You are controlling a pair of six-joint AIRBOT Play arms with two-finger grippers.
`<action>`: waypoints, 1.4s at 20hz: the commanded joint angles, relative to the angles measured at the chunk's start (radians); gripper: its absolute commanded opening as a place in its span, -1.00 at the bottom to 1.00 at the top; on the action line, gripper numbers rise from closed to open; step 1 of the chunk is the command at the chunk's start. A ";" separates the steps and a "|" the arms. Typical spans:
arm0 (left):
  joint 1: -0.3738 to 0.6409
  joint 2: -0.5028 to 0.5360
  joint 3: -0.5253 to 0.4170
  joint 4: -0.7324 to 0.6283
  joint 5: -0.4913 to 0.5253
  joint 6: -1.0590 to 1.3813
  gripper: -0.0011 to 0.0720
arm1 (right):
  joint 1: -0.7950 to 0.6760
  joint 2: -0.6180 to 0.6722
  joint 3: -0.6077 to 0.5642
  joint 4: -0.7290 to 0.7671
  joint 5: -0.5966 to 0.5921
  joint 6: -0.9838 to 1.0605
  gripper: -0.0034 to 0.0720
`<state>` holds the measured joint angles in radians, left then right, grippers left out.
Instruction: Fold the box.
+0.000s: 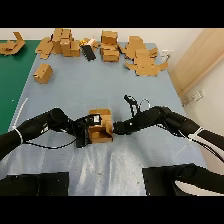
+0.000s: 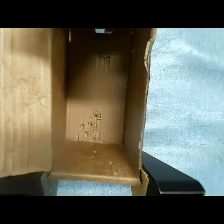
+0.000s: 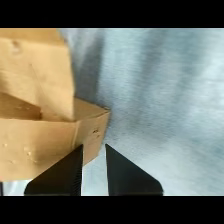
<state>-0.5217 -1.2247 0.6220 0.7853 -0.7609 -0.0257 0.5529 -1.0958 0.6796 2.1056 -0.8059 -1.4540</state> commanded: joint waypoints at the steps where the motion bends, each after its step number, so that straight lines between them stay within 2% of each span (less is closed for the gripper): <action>1: 0.000 0.001 0.000 -0.001 0.000 0.000 0.15 | 0.002 0.001 0.021 -0.198 -0.070 0.132 -0.32; 7: -0.001 0.001 0.000 -0.001 0.000 0.000 0.15 | 0.002 0.029 0.021 -0.212 -0.074 0.149 -0.32; 12: 0.000 0.001 0.000 0.000 0.000 0.000 0.15 | 0.016 0.084 0.021 -0.055 -0.062 0.085 -0.25; 13: -0.001 0.001 0.000 -0.001 0.000 0.000 0.15 | 0.023 0.087 0.021 -0.039 -0.055 0.081 -0.13; 14: 0.000 0.001 0.000 -0.001 0.000 0.000 0.15 | 0.034 0.087 0.021 -0.031 -0.049 0.082 0.13; 21: 0.000 0.001 0.000 -0.001 0.000 0.000 0.15 | 0.066 0.033 0.021 -0.053 0.016 0.085 0.13; 28: 0.000 0.001 0.000 -0.001 0.000 0.000 0.15 | 0.072 -0.015 0.035 -0.093 0.021 0.149 0.13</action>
<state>-0.5224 -1.2247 0.6224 0.7841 -0.7597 -0.0261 0.6205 -1.0950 0.7048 2.0445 -0.7914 -1.3415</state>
